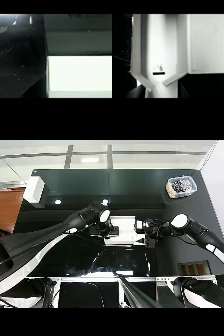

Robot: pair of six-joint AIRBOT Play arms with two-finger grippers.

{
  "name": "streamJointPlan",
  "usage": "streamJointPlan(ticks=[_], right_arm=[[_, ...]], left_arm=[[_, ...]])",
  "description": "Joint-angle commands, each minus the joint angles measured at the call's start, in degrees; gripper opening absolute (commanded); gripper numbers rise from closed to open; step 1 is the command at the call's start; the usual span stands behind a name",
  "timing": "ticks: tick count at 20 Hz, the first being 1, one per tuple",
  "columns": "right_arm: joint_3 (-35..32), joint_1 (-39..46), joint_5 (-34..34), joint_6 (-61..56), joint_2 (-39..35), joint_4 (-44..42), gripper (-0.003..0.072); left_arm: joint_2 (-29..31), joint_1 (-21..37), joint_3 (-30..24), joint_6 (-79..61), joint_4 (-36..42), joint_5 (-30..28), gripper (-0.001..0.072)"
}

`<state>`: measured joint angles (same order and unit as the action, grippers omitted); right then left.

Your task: Fold the box and place the chain.

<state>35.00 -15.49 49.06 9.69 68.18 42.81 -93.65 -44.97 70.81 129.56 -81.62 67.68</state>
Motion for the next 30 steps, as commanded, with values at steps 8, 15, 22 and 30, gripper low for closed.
streamJointPlan(ticks=[8, 15, 22, 30], right_arm=[[-0.1, -4.3, -1.0, 0.9, 3.3, -13.0, 0.0128], [-0.1, -4.5, -3.2, -2.6, 3.9, -13.8, 0.0319], [3.7, 3.9, 2.2, -43.8, -5.0, -0.1, 0.0016], [-1.7, 37.7, 13.6, -81.1, -6.8, 6.6, 0.0016]], left_arm=[[0.0, 0.0, 0.1, -0.3, 0.0, -0.3, 0.0026], [0.0, 0.0, 0.0, -0.3, 0.0, -0.8, 0.0026], [0.0, 0.0, 0.0, -0.3, -0.2, -1.2, 0.0026], [0.0, 0.4, 0.0, -0.3, 0.3, -1.2, 0.0027]])
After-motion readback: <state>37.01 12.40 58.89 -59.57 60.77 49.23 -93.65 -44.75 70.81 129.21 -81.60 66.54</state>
